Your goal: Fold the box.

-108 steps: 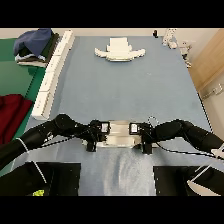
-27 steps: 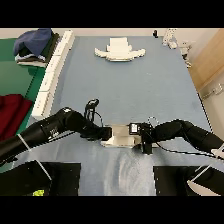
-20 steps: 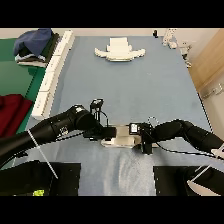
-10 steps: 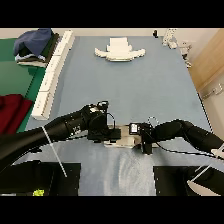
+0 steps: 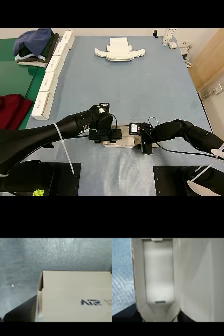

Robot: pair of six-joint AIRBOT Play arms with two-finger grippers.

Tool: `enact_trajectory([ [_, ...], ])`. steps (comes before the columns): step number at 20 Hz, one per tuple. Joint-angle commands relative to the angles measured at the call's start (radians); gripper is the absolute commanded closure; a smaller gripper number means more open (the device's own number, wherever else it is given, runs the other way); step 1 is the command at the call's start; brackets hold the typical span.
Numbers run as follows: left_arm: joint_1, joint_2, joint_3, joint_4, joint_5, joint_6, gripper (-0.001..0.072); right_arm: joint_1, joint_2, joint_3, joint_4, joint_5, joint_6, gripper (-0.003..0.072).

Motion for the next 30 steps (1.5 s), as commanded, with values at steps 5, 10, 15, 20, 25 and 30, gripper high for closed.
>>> enact_trajectory([
  [5,0.000,-0.070,0.063,0.052,-0.033,-0.007,0.0350,0.000,0.001,0.000,0.000,0.000,0.000,0.0177],
  [10,0.000,-0.077,0.063,0.071,-0.042,-0.022,0.0519,0.000,0.001,0.000,0.000,0.000,0.000,0.0177],
  [15,-0.012,-0.076,0.063,0.079,-0.034,-0.027,0.0695,0.000,0.001,0.000,0.000,0.000,0.000,0.0177],
  [20,-0.012,-0.076,0.064,0.063,-0.035,-0.024,0.0693,0.000,0.001,0.000,0.000,0.000,0.000,0.0177],
  [25,-0.011,-0.076,0.064,0.063,-0.034,-0.026,0.0121,0.000,0.001,0.000,0.000,0.000,0.000,0.0177],
  [30,-0.011,-0.077,0.064,0.064,-0.032,-0.027,0.0122,0.000,0.001,0.000,0.000,0.000,0.000,0.0177],
])
